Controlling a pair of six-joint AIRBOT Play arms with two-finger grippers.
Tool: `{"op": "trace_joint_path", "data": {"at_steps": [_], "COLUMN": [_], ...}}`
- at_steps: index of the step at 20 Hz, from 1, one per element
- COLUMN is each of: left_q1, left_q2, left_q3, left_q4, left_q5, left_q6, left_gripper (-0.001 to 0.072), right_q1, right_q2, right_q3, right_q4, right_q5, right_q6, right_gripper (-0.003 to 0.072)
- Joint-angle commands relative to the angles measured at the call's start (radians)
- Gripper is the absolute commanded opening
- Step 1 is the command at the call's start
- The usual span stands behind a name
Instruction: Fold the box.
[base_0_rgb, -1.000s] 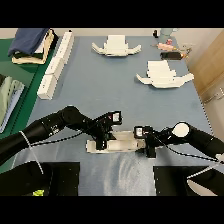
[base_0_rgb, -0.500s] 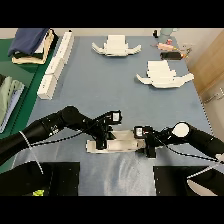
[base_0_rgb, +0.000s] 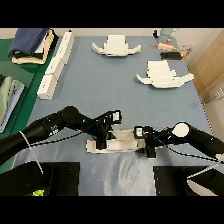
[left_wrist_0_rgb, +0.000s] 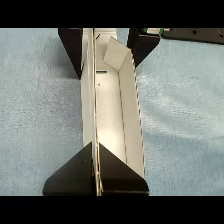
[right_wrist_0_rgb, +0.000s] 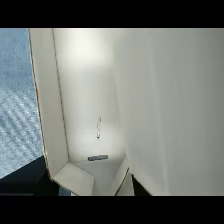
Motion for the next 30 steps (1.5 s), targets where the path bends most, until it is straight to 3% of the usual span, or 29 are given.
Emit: {"op": "trace_joint_path", "data": {"at_steps": [1,5,6,7,8,11,13,15,17,18,19,20,22,26,30], "left_q1": [0.000,0.001,0.002,0.002,0.002,0.002,0.002,0.002,0.001,0.000,0.000,-0.001,-0.001,0.002,0.002], "left_q2": [0.000,0.000,0.000,0.000,0.000,0.029,0.095,0.176,0.244,0.268,0.285,0.291,0.278,0.180,0.000], "left_q3": [0.000,0.000,0.000,0.000,0.000,0.002,0.002,0.002,0.002,0.002,0.002,0.001,0.001,0.002,0.042], "left_q4": [0.000,0.003,0.003,0.006,0.006,0.065,0.215,0.338,0.348,0.336,0.314,0.286,0.190,-0.099,-0.161], "left_q5": [0.002,0.021,0.023,0.028,0.031,0.026,-0.007,-0.125,-0.271,-0.330,-0.381,-0.407,-0.379,-0.130,0.017], "left_q6": [0.000,-0.001,0.000,0.000,-0.001,-0.092,-0.308,-0.515,-0.657,-0.736,-0.809,-0.838,-0.950,-1.022,-1.075], "left_gripper": [0.0015,0.0018,0.0119,0.0471,0.0701,0.0697,0.0697,0.0696,0.0684,0.0494,0.0144,0.0015,0.0015,0.0015,0.0015], "right_q1": [0.000,0.000,0.000,0.000,0.000,0.000,0.000,0.000,0.000,0.000,0.000,0.000,0.000,0.000,0.000], "right_q2": [-0.001,-0.001,-0.001,-0.001,-0.001,-0.001,-0.001,-0.001,-0.001,-0.001,-0.001,-0.001,-0.001,-0.001,-0.001], "right_q3": [0.000,0.000,0.000,0.000,0.000,0.000,0.000,0.000,0.000,0.000,0.000,0.000,0.000,0.000,0.000], "right_q4": [0.000,0.000,0.000,0.000,0.000,0.000,0.000,0.000,0.001,0.000,0.000,0.000,0.000,0.000,0.000], "right_q5": [0.000,0.000,0.000,0.000,0.000,0.000,0.000,0.000,0.000,0.000,0.000,0.000,0.000,0.000,0.000], "right_q6": [0.000,0.000,0.000,0.000,0.000,0.000,0.000,0.000,0.000,0.000,0.000,0.000,0.000,0.000,0.000], "right_gripper": [0.0545,0.0544,0.0545,0.0545,0.0545,0.0544,0.0544,0.0545,0.0545,0.0545,0.0544,0.0545,0.0544,0.0545,0.0545]}}
